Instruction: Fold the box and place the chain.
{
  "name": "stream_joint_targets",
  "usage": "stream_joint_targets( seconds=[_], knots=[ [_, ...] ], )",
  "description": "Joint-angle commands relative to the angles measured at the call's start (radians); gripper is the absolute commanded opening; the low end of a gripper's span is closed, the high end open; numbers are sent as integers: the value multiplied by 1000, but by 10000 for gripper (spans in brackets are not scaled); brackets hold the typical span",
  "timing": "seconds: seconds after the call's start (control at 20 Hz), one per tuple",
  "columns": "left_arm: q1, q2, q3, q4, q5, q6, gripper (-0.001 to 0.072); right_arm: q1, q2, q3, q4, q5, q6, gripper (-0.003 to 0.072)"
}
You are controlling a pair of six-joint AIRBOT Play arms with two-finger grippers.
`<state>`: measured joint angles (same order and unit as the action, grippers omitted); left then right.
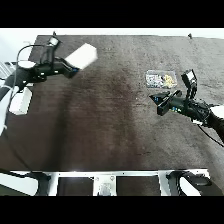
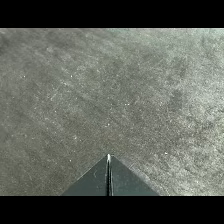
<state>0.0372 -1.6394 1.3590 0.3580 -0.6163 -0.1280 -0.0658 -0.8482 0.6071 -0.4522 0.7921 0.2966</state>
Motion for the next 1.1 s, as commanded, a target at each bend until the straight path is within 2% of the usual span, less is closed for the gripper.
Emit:
stream_joint_targets(
  seconds=[0.0,0.1,0.3,0.4,0.75,0.95,1.05],
  knots=[
    [77,35,-87,6,335,-116,16,0,0,-1,0,0,14,5],
    [105,12,-104,5,399,-148,16,0,0,-1,0,0,14,5],
    [148,-61,-105,6,444,-160,16,0,0,-1,0,0,14,5],
    [172,-82,-105,6,497,-160,16,0,0,-2,0,-1,14,5],
    [191,-167,-104,5,460,-153,17,0,0,-2,1,-27,14,6],
    [191,-191,-104,4,522,-160,18,0,0,-2,0,-26,14,5],
    [191,-191,-104,5,518,-159,21,0,0,-2,0,-26,14,6]
  ],
)
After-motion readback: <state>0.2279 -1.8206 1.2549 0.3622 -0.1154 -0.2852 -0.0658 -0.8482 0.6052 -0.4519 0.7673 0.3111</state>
